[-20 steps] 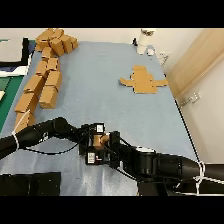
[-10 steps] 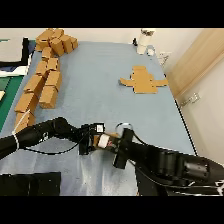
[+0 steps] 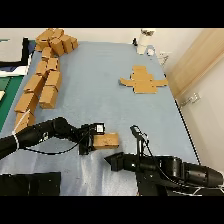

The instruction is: Fold the box.

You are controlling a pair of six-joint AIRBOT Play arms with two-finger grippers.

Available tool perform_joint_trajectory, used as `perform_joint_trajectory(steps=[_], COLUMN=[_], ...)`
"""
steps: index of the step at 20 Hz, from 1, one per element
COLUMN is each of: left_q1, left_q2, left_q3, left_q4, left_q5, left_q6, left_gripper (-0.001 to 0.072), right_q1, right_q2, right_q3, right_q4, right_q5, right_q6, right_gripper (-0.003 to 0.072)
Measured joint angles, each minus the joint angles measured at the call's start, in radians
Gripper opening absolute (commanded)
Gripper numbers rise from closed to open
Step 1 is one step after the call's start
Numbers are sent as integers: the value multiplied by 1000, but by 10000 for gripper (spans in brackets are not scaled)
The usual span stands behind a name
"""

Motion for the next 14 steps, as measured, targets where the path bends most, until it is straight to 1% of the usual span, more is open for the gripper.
perform_joint_trajectory(steps=[3,6,10,14], left_q1=[0,0,0,0], left_q2=[0,0,0,0], left_q3=[0,0,0,0], left_q4=[0,0,0,0], left_q5=[0,0,0,0], left_q6=[0,0,0,0], left_gripper=[471,470,470,471], right_q1=[-74,-117,-137,-144], right_q2=[-70,-153,-240,-276], right_q3=[-34,-47,-51,-52], right_q4=[3,6,8,21], right_q5=[208,344,439,476], right_q6=[107,151,174,181], right_gripper=[3,3,3,3])
